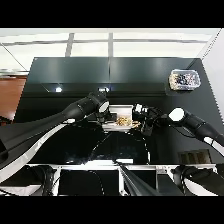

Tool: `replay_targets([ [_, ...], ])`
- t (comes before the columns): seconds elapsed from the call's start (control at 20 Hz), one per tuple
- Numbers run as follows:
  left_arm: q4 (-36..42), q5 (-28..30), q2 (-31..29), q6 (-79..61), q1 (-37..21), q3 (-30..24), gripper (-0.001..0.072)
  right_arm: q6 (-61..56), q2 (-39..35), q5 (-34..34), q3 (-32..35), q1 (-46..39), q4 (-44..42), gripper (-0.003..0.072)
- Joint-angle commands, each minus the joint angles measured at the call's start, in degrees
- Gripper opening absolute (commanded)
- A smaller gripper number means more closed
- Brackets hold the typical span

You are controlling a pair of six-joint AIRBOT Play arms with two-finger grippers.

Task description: Fold the box and place the chain.

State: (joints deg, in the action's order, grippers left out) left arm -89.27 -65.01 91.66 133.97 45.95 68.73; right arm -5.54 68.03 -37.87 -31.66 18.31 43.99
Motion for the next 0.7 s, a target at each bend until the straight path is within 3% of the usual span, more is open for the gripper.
replay_targets([
  [0.0,0.0,0.0,0.0,0.0,0.0,0.0,0.0031,0.0,0.0,-0.9,0.0,0.0,0.0,0.0712],
  [0.3,0.0,0.0,0.0,0.0,0.0,0.0,0.0031,0.0,1.2,-1.0,0.0,0.0,1.0,0.071],
  [0.35,0.0,0.0,0.0,0.0,0.0,0.0,0.0031,0.0,1.2,-0.9,0.0,0.0,1.0,0.0626],
  [0.5,0.0,0.0,0.0,0.0,0.0,0.0,0.0031,-0.2,1.2,-0.9,0.0,0.0,1.0,0.0556],
  [0.55,0.0,0.0,0.0,0.0,0.0,0.0,0.0031,-0.2,1.2,-0.9,0.0,0.0,1.0,0.0445],
  [0.6,0.0,0.0,0.0,0.0,0.0,0.0,0.0031,-0.2,1.2,-0.9,0.0,0.0,1.0,0.0392],
  [0.65,0.0,0.0,0.0,0.0,0.0,0.0,0.0031,-1.0,1.1,-1.0,0.0,0.0,1.0,0.0173],
])
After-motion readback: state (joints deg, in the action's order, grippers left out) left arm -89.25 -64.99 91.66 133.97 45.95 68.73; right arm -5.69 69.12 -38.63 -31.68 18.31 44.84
